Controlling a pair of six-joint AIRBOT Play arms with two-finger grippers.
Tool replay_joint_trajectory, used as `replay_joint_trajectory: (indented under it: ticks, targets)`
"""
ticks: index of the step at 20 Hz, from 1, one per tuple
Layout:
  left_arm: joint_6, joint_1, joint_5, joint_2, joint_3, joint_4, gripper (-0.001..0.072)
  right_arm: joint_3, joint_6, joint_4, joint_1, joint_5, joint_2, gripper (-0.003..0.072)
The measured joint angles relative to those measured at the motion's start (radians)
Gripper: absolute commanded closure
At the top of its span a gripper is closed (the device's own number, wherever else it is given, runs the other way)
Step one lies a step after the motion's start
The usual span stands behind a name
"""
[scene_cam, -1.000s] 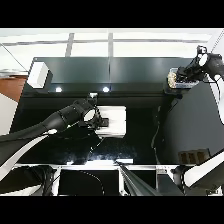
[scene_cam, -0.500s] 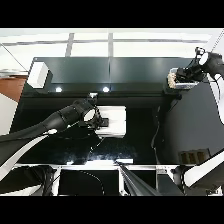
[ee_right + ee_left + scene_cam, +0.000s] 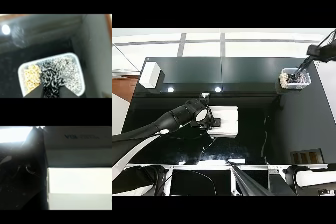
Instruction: Fold the box and place the chain.
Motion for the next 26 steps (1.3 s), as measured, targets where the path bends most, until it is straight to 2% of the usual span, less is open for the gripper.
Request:
replay_joint_trajectory:
  ticks: [4, 8, 13, 17, 21, 26]
  targets:
    - [0.0, 0.0, 0.003, 0.0, 0.0, 0.0, 0.0684, 0.001, -0.058, 0.063, 0.021, 0.075, 0.188, 0.0658]
    - [0.0, 0.0, 0.012, 0.0, 0.0, 0.0, 0.0684, 0.001, -0.091, 0.135, 0.087, 0.206, 0.352, 0.0658]
    - [0.0, 0.0, 0.028, 0.0, 0.0, 0.0, 0.0684, -0.002, -0.116, 0.217, 0.213, 0.433, 0.462, 0.0659]
    - [0.001, -0.001, 0.031, 0.0, 0.0, 0.0, 0.0684, -0.029, -0.145, 0.296, 0.376, 0.536, 0.489, 0.0658]
    - [0.004, -0.001, 0.029, 0.0, 0.0, -0.003, 0.0685, -0.126, -0.157, 0.339, 0.549, 0.535, 0.496, 0.0659]
    - [0.007, -0.001, 0.025, -0.001, 0.0, -0.003, 0.0684, -0.266, -0.164, 0.46, 0.673, 0.386, 0.494, 0.0659]
